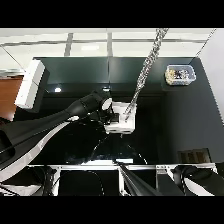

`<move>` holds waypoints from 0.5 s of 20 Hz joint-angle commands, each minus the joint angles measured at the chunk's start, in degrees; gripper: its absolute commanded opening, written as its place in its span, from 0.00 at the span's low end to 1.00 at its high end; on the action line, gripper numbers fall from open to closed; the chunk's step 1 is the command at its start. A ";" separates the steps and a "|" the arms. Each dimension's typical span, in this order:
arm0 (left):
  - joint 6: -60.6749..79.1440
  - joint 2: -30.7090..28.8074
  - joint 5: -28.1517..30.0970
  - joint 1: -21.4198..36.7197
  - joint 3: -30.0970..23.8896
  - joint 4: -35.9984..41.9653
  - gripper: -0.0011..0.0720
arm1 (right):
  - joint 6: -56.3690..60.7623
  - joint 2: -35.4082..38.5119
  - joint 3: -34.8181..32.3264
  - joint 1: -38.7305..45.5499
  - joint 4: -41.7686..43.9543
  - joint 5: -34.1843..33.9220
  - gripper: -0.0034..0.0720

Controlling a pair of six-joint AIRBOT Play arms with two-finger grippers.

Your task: Fold the box and place the chain.

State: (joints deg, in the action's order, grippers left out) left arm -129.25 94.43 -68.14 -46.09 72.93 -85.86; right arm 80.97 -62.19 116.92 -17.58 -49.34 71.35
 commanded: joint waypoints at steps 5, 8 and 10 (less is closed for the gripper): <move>0.02 0.04 0.04 0.02 0.07 -0.02 0.05 | 1.33 -0.09 -8.55 -0.04 -0.96 10.91 0.06; 0.02 0.04 0.00 0.02 0.04 0.00 0.05 | 2.80 0.76 -19.65 -0.04 -2.36 12.09 0.06; 0.02 0.04 0.00 0.02 0.04 -0.02 0.05 | 2.78 1.09 -26.05 -0.04 -2.36 10.69 0.06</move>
State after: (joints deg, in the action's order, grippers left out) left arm -129.25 94.43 -68.12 -46.09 72.93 -85.86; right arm 83.07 -61.58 99.29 -17.58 -51.20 81.36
